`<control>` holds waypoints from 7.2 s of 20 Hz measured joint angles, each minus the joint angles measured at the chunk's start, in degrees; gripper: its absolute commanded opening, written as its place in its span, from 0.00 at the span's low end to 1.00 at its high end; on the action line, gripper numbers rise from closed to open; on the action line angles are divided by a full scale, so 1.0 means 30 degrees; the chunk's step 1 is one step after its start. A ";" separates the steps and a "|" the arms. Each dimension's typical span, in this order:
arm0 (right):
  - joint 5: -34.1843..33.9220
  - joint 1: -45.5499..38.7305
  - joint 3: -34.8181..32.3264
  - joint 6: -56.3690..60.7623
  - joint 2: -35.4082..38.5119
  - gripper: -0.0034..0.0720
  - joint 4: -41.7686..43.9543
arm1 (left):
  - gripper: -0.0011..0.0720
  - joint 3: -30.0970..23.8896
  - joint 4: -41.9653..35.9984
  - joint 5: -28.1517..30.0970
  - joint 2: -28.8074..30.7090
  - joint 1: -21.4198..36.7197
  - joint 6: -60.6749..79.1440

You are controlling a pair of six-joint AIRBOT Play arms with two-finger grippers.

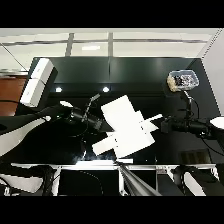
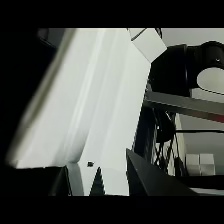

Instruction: Fold the box and place the chain.

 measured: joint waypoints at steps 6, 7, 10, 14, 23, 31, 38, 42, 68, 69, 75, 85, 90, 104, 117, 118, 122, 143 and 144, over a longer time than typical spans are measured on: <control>-0.0044 0.0000 0.0000 0.0131 0.0000 0.09 -0.0036 | 0.31 0.0619 0.0138 -0.0175 -0.0248 -0.0350 0.0911; -0.0044 0.0000 0.0000 0.0131 0.0000 0.09 -0.0051 | 0.31 0.0699 0.0138 -0.0138 -0.0262 -0.0364 0.0954; -0.0051 0.0000 0.0000 0.0146 0.0000 0.09 -0.0248 | 0.08 0.0816 0.0138 0.0117 -0.0284 -0.0386 0.1071; -0.0036 0.0000 0.0000 0.0226 0.0000 0.10 -0.0583 | 0.05 0.0874 0.0138 0.0328 -0.0284 -0.0401 0.1144; 0.0896 -0.1362 0.3213 0.0918 0.0029 0.97 -0.4102 | 0.04 0.2040 0.2288 0.1042 0.0634 -0.0860 0.2586; 0.1137 -0.1690 0.5406 -0.0765 0.0022 0.97 -0.3891 | 0.05 0.2033 0.5166 0.5544 0.4517 -0.3599 0.6193; 0.0415 -0.0699 0.5581 -0.1107 0.0022 0.97 -0.3053 | 0.05 0.0874 0.7373 0.9041 0.4881 -0.4583 0.9530; 0.0138 0.0940 0.5581 -0.1224 -0.0058 0.97 -0.3570 | 0.05 0.0474 0.8692 0.9180 0.4707 -0.4685 0.9362; -0.1778 0.8655 -0.0335 -0.6900 -0.0342 0.97 -0.9260 | 0.05 -0.0306 0.9428 0.9683 0.4612 -0.4721 0.8131; -0.1807 0.9129 -0.0357 -0.7096 -0.0357 0.98 -0.9253 | 0.05 -0.0299 0.9428 0.9675 0.4612 -0.4721 0.8123; -0.2244 1.1890 -0.0495 -0.7373 -0.0794 0.98 -0.8641 | 0.05 -0.0306 0.9428 0.9668 0.4612 -0.4721 0.8116; -0.4160 1.3573 -0.0648 -0.7592 -0.1166 0.98 -0.8473 | 0.05 -0.0306 0.9428 0.9661 0.4612 -0.4721 0.8080; -0.4393 1.3646 -0.0656 -0.7599 -0.1188 0.97 -0.8568 | 0.05 -0.0306 0.9420 0.9661 0.4612 -0.4721 0.8109; -0.5719 1.3646 -0.0131 -0.6368 -0.1224 0.97 -0.9012 | 0.05 -0.0306 0.9428 0.9617 0.4612 -0.4721 0.8094; -0.5821 1.2553 0.1217 -0.4488 -0.0313 0.97 -0.9610 | 0.05 -0.0306 0.9420 0.9617 0.4612 -0.4721 0.8102; -0.5850 1.2313 0.1290 -0.4473 -0.0306 0.97 -0.9544 | 0.05 -0.0306 0.9420 0.9617 0.4612 -0.4721 0.8102; -0.5807 1.1744 0.1435 -0.4517 -0.0495 0.97 -0.8553 | 0.05 -0.0306 0.9420 0.9566 0.4612 -0.4721 0.8123; -0.2455 1.1635 -0.0299 -0.4255 -0.1319 0.98 -0.9770 | 0.05 -0.0306 0.9420 0.9617 0.4612 -0.4721 0.8102; -0.2805 1.1992 -0.0350 -0.4240 -0.1319 0.98 -0.9428 | 0.05 -0.0306 0.9413 0.9617 0.4612 -0.4721 0.8102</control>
